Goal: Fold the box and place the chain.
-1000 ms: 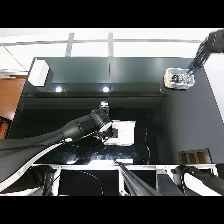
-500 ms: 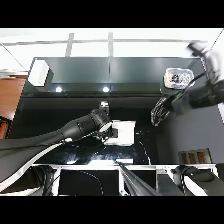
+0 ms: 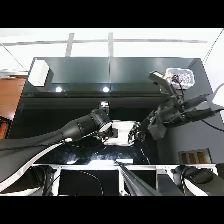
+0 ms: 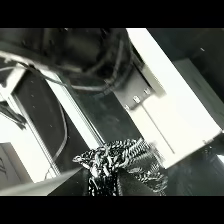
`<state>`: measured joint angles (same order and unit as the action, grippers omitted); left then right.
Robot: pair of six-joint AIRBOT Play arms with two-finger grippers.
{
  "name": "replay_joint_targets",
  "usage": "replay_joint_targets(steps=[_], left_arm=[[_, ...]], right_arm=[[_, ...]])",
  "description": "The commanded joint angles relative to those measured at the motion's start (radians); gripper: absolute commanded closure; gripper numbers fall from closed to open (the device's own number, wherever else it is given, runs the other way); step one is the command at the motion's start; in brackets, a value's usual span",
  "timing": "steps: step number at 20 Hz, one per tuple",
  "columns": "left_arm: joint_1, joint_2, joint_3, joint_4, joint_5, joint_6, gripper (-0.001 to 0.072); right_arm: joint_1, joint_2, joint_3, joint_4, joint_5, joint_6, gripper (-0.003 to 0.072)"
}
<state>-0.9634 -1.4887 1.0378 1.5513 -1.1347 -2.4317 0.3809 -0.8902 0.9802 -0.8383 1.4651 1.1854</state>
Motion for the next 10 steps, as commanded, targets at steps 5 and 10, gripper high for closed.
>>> replay_joint_targets(steps=[5,10], left_arm=[[0.0,0.0,0.001,0.0,0.0,0.0,0.0682],[0.0,0.0,0.001,0.0,0.012,0.0,0.0682]], right_arm=[[0.055,-0.106,-0.009,0.026,-0.079,0.0,0.0653],[0.077,-0.155,-0.02,-0.037,-0.082,0.023,0.0652]])
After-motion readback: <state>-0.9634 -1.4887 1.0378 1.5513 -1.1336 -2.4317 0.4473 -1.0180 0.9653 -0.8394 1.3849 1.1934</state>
